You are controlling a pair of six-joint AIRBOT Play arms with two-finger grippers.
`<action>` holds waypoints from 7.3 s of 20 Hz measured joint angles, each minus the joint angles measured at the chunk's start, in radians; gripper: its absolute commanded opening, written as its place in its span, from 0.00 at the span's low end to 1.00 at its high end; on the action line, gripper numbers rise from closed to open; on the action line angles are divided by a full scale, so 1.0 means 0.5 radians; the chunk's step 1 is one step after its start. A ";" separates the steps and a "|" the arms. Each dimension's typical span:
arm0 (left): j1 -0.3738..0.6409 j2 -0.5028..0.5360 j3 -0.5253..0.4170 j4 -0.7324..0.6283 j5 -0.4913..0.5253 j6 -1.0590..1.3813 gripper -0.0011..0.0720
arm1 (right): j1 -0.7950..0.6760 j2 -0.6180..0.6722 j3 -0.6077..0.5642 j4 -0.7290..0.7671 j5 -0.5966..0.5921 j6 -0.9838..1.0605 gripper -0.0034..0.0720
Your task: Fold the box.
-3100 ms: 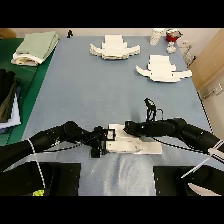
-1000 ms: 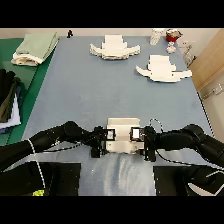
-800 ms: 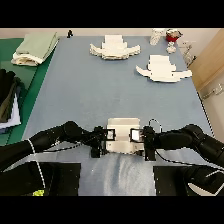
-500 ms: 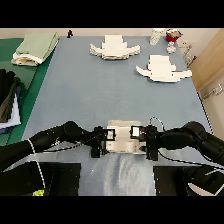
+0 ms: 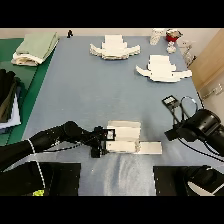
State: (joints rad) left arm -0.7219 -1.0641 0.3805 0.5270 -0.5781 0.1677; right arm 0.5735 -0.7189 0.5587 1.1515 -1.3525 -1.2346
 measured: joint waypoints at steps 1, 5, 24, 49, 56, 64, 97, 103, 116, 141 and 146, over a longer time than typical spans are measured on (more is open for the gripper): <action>-0.001 0.000 0.000 -0.001 0.000 0.000 0.51 | -0.082 0.000 -0.013 0.033 -0.014 0.094 0.05; 0.000 0.000 0.000 -0.001 0.000 0.000 0.51 | -0.454 -0.001 -0.133 0.473 0.083 0.185 0.05; 0.000 0.000 0.000 0.000 0.000 0.000 0.51 | -0.756 0.005 -0.422 2.098 0.393 -0.520 0.56; 0.000 0.000 0.000 -0.001 0.000 0.000 0.51 | 0.336 -0.558 0.189 1.381 0.631 0.430 0.54; 0.000 0.000 0.000 -0.001 0.000 0.000 0.51 | 0.691 -0.897 0.436 0.947 0.452 1.058 0.51; 0.000 0.000 0.000 -0.001 0.000 -0.003 0.51 | 0.746 -0.981 0.481 0.824 0.369 1.235 0.05; 0.000 0.000 0.000 0.000 0.000 0.000 0.51 | -0.572 -0.791 0.417 1.640 0.365 -0.127 0.05; 0.000 0.000 0.000 0.000 0.000 0.000 0.51 | -0.817 -1.189 0.409 2.720 0.134 -1.234 0.05; 0.000 0.000 0.000 -0.001 0.002 0.000 0.51 | -0.160 -0.572 0.065 2.581 0.530 -2.068 0.05; 0.000 -0.001 0.000 -0.005 0.005 -0.007 0.51 | 0.686 -0.205 -0.131 1.461 1.386 -2.296 0.72; 0.000 0.000 0.000 -0.004 0.006 -0.005 0.51 | 0.688 -0.207 -0.063 1.398 1.382 -2.298 0.72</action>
State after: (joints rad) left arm -0.7219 -1.0641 0.3805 0.5251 -0.5751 0.1650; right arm 0.9176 -0.8223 0.5274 1.8507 -0.6617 -2.3837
